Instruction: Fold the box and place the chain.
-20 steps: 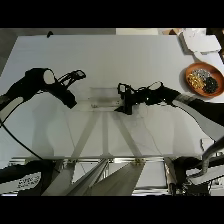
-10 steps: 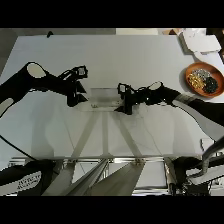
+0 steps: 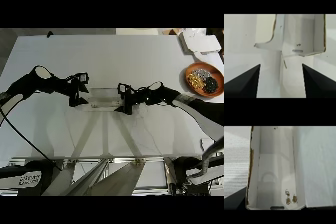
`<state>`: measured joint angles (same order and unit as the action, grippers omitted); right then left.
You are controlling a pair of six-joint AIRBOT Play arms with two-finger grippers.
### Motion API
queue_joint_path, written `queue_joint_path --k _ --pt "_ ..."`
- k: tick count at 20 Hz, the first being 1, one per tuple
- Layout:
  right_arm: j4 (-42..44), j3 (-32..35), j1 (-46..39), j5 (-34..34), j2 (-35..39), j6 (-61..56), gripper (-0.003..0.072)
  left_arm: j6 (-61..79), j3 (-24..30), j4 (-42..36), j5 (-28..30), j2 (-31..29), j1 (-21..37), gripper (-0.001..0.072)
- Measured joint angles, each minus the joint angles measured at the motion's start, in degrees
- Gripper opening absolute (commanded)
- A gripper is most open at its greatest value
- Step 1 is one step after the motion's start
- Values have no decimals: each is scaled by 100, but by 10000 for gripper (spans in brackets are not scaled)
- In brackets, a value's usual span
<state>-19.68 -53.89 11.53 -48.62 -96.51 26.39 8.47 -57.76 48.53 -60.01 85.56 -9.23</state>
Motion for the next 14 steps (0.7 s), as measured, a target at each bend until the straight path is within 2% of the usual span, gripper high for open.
queue_joint_path --k 2,4,14 --pt "0 0 0 0 0 -2 518 72 0 -7 15 39 94 583" --pt "0 0 0 0 0 0 518 140 0 -7 -66 114 149 657" --pt "-2 0 0 2 0 0 518 603 0 -422 -658 542 190 630"
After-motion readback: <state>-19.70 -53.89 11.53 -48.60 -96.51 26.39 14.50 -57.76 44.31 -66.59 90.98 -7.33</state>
